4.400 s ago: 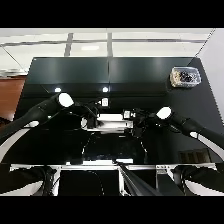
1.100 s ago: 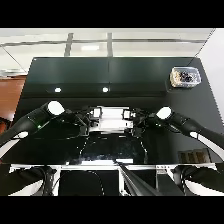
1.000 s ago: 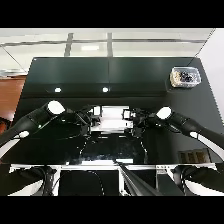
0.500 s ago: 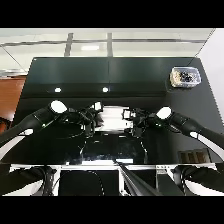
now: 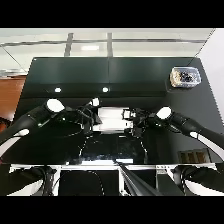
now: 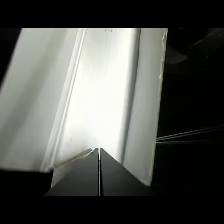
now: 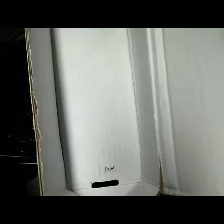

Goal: Fold the box and place the chain.

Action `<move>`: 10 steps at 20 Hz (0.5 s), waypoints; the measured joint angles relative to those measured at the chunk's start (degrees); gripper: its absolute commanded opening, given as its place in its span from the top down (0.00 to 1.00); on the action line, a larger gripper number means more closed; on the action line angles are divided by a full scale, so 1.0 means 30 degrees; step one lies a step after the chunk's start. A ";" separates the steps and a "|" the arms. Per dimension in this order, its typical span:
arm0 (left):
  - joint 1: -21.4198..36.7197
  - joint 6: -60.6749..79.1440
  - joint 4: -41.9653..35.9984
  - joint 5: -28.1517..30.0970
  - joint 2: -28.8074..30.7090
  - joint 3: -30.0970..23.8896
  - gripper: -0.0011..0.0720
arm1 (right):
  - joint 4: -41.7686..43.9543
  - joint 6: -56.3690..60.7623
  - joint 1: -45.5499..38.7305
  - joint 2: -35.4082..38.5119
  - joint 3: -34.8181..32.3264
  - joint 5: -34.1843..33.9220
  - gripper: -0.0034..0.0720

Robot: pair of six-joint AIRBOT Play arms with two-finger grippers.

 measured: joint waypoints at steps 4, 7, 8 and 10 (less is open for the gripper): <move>0.2215 -0.6521 0.3541 -0.2229 0.2550 0.0525 0.95 | 0.0007 0.0000 0.0000 0.0000 0.0000 0.0000 0.83; 0.4962 -1.5008 0.7184 -0.3322 0.3840 0.0350 0.95 | 0.0007 0.0000 0.0000 0.0000 0.0000 0.0000 0.83; 0.6127 -1.7792 0.8021 -0.3803 0.4022 0.0022 0.95 | 0.0007 0.0000 0.0000 0.0000 0.0000 0.0000 0.83; 0.8320 -2.0349 0.7344 -0.4765 0.3832 -0.0852 0.95 | 0.0007 0.0000 0.0000 0.0000 0.0000 0.0000 0.83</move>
